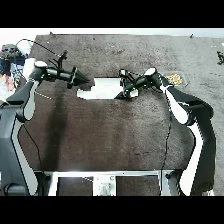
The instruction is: Fold the box and place the chain.
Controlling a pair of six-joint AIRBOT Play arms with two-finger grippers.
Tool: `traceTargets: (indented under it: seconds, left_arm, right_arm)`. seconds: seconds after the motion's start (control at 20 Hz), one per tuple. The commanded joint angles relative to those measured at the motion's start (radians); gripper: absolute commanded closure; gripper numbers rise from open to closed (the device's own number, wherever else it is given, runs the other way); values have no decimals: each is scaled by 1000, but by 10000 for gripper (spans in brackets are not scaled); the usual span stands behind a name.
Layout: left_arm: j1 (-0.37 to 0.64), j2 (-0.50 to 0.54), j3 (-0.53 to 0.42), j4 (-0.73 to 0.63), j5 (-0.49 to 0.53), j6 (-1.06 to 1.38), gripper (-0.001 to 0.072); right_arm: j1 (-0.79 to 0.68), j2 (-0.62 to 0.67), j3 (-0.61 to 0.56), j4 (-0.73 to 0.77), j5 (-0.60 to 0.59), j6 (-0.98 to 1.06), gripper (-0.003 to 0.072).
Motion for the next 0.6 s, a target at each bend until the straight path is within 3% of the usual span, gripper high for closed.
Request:
traceTargets:
  seconds: [0.0, 0.15, 0.4, 0.55]
  left_arm:
    - [15, 2, 4, -70, -109, -34, 697]
    - [-8, 18, 4, -66, -69, -33, 701]
    - [-90, 82, 3, 144, 116, -54, 703]
    - [-128, 85, 1, 164, 200, -88, 703]
  right_arm:
    - [-1, -1, 0, 0, 1, 0, 179]
    - [-1, -1, 0, 0, 1, 0, 179]
    - [-1, -1, 0, 0, 0, 0, 179]
    - [-1, -1, 0, 0, 0, 0, 179]
